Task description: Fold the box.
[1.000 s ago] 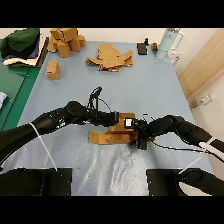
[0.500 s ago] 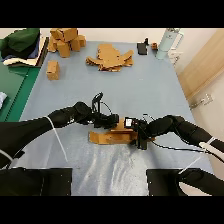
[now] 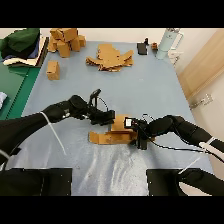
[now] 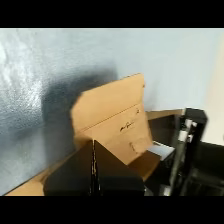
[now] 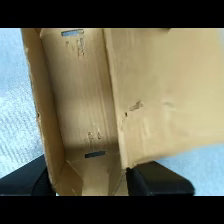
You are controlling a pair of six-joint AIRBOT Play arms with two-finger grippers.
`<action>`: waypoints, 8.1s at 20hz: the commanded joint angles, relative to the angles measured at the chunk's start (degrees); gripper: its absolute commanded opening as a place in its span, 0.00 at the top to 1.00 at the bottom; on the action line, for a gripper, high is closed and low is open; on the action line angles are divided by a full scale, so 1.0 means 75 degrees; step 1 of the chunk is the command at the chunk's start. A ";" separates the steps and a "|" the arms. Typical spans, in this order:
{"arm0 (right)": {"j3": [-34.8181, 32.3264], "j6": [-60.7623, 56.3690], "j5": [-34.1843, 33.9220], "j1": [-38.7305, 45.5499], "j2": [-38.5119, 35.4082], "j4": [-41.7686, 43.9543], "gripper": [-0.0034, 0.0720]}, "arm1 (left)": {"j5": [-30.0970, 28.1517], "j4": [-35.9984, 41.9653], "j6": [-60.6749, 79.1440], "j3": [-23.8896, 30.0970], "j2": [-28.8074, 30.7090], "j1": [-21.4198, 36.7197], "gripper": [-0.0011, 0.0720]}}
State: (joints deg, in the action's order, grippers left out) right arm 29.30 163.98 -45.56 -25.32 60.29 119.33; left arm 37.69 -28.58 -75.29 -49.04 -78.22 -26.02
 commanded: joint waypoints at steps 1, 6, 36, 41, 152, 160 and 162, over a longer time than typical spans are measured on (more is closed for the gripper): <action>0.0003 -0.0003 0.0003 -0.0006 0.0006 -0.0003 0.28 | 0.0254 -0.0108 0.0519 -0.0020 0.0968 0.0242 0.97; 0.0003 -0.0003 0.0003 -0.0003 0.0006 0.0000 0.28 | 0.0629 -0.0641 0.0519 0.0475 0.2541 0.0128 0.97; 0.0003 -0.0003 0.0003 -0.0006 0.0006 -0.0003 0.28 | -0.0583 0.0723 1.1080 0.2702 0.1973 -0.0423 0.00; 0.0003 -0.0003 0.0003 -0.0006 0.0006 -0.0003 0.28 | -0.0560 0.0723 1.1296 0.2480 0.1524 -0.0425 0.54; 0.0003 -0.0003 0.0003 -0.0006 0.0006 -0.0003 0.28 | 0.1017 -0.0090 0.3133 0.2340 0.1180 0.0740 0.97; 0.0003 -0.0003 0.0003 -0.0003 0.0006 -0.0003 0.28 | 0.1749 0.0277 0.3290 0.2037 0.1553 0.0702 0.97; 0.0003 -0.0003 0.0003 -0.0006 0.0006 -0.0003 0.28 | 0.1845 0.0286 0.3381 0.2037 0.1553 0.0705 0.97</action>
State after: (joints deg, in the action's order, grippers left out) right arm 29.30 163.98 -45.52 -25.36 60.31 119.28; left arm 49.56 -27.77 -51.24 -33.52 -66.76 -20.62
